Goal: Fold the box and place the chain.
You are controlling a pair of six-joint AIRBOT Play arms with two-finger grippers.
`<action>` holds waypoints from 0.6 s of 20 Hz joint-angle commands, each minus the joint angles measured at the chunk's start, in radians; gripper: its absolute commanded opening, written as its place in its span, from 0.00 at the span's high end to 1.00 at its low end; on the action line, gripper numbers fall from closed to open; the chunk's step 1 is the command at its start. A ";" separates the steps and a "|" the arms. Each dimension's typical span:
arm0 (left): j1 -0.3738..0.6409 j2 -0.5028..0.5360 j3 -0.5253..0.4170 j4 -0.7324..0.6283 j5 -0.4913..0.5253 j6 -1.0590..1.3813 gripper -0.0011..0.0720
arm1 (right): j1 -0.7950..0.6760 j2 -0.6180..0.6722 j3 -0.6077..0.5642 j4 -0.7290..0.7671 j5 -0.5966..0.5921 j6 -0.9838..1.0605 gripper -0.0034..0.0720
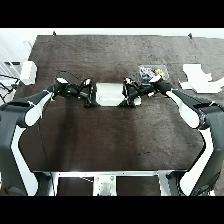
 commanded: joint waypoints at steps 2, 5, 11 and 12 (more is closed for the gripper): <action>-0.001 -0.001 0.001 0.002 -0.008 0.002 0.43 | 0.001 0.000 0.000 0.000 0.001 0.001 0.19; -0.001 -0.001 0.001 0.002 -0.006 0.001 0.43 | 0.001 0.000 0.000 0.000 0.001 0.001 0.19; 0.002 0.000 0.001 -0.002 0.021 0.002 0.43 | 0.001 0.000 0.000 0.000 0.001 0.001 0.19; 0.002 0.000 0.001 -0.002 0.021 0.002 0.43 | 0.001 0.000 0.000 0.000 0.001 0.001 0.19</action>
